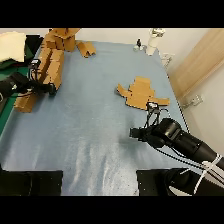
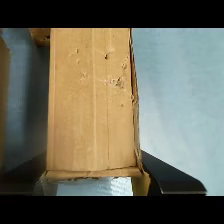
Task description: Fold the box.
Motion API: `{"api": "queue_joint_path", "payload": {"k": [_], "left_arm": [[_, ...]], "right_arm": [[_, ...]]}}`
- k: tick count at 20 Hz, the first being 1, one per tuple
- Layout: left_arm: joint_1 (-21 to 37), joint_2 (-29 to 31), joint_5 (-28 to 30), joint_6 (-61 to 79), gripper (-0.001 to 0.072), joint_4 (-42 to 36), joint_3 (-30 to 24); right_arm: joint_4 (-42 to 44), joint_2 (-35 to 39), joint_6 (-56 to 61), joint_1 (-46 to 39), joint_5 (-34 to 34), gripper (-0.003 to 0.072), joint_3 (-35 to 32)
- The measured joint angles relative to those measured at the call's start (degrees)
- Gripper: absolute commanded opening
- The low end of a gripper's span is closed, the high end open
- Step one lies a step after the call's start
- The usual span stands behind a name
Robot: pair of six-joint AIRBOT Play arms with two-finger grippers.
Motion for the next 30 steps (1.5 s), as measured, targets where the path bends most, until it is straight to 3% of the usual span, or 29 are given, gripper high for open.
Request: {"api": "queue_joint_path", "payload": {"k": [6, 13, 14, 15, 21, 30], "left_arm": [[0.1, -5.8, 1.2, -0.5, 0.056, 0.1, 6.3], [0.1, -7.3, 2.0, -0.5, 0.0563, 2.2, 8.0], [0.1, -7.3, 1.9, -0.5, 0.068, 2.8, 8.0], [0.1, -7.4, 1.5, -0.5, 0.0697, 3.6, 8.1], [0.1, -7.3, -0.4, -0.5, 0.0698, 5.1, 8.3], [2.6, -1.7, -16.2, -0.8, 0.0698, 8.7, 11.5]], "right_arm": [[0.0, 0.0, 0.0, 0.0, 0.4, 0.0003, 0.0], [0.0, 0.0, 0.0, 0.0, 1.6, 0.0003, 0.0], [0.0, 0.0, 0.0, 0.0, 1.6, 0.0004, 0.0], [0.0, 0.0, 0.0, 0.0, 1.6, 0.0003, 0.0], [0.2, 0.0, 0.0, 0.0, 1.8, 0.0003, 0.0], [1.5, 0.0, -0.8, 0.0, 1.6, 0.0004, 0.0]]}}
